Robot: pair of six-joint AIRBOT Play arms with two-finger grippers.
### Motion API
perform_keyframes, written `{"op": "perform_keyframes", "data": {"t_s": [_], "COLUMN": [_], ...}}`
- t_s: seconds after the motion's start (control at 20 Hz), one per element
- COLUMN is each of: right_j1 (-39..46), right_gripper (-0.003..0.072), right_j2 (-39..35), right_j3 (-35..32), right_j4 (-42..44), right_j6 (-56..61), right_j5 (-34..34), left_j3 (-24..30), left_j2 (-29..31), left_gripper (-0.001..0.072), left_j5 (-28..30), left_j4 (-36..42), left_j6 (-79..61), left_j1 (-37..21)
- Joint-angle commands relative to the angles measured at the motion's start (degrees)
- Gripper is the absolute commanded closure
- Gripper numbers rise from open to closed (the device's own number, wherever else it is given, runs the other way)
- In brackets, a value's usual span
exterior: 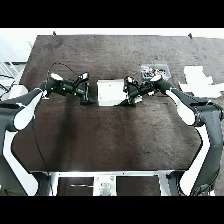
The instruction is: Fold the box and place the chain.
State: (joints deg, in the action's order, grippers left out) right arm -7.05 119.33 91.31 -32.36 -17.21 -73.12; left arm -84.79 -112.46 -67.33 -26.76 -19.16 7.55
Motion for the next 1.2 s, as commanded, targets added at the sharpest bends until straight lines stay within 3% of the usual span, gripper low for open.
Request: {"op": "perform_keyframes", "data": {"t_s": [0.0, 0.75, 1.15], "right_j1": [0.0, 0.0, 0.0], "right_gripper": [0.0095, 0.0095, 0.0095], "right_j2": [0.0, 0.0, 0.0], "right_j3": [0.0, 0.0, 0.0], "right_j4": [0.0, 0.0, 0.0], "right_j6": [0.0, 0.0, 0.0], "right_j5": [0.0, 0.0, 0.0], "left_j3": [-0.1, -0.2, -0.2], "left_j2": [-0.1, -2.1, -2.3], "left_gripper": [-0.0011, -0.0011, -0.0011], "left_j5": [-0.1, -1.0, 3.1], "left_j4": [0.1, 1.8, 2.1], "left_j6": [-1.9, -5.0, -6.7], "left_j1": [0.0, 1.0, 2.1]}}
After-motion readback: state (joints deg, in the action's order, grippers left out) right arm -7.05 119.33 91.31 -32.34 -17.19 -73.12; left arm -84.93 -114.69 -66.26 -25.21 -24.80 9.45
